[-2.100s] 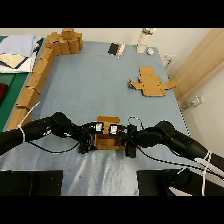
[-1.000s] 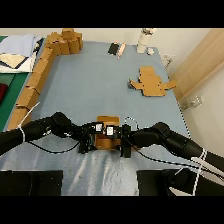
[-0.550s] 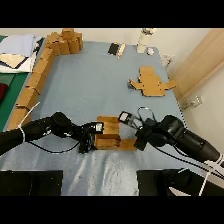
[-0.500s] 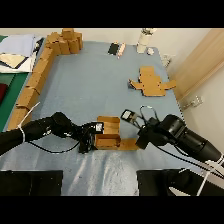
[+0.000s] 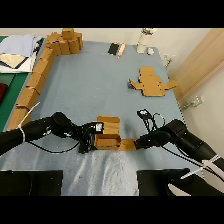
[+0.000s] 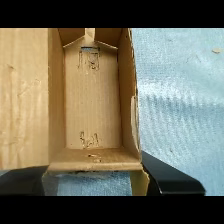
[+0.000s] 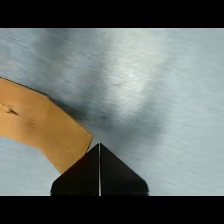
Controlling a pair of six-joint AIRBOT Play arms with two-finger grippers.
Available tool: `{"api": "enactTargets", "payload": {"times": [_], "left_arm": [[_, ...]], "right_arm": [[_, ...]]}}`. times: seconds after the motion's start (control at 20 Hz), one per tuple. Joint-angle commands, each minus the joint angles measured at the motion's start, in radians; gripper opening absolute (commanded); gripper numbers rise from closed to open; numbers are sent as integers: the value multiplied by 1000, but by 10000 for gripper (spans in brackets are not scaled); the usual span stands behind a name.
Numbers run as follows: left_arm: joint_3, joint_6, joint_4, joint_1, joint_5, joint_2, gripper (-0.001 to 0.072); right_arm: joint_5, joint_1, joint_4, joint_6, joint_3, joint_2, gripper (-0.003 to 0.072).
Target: Fold the box.
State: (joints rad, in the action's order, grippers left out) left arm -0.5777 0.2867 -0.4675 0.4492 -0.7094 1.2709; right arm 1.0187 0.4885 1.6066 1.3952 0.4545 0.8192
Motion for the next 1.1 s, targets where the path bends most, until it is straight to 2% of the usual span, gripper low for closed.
{"api": "enactTargets", "payload": {"times": [0.0, 0.4, 0.6, 0.7, 0.95, 1.05], "left_arm": [[-1, 0, 0, 0, 0, 1, 439], [-1, 0, 0, 0, 0, 1, 439], [-1, 0, 0, 0, 0, 1, 439], [-1, 0, 0, 0, 0, 1, 439], [-1, 1, 0, 0, 0, 1, 439], [-1, 0, 0, 0, 0, 1, 439]], "right_arm": [[-126, 4, 192, 10, -31, 15, 2], [-134, 50, 242, 8, -22, 21, 2], [-67, 56, 285, 9, 71, 21, 7], [-51, 55, 294, 9, 116, 21, 98], [-49, 56, 347, 9, 130, 21, 113], [-49, 56, 351, 8, 130, 21, 302]]}}
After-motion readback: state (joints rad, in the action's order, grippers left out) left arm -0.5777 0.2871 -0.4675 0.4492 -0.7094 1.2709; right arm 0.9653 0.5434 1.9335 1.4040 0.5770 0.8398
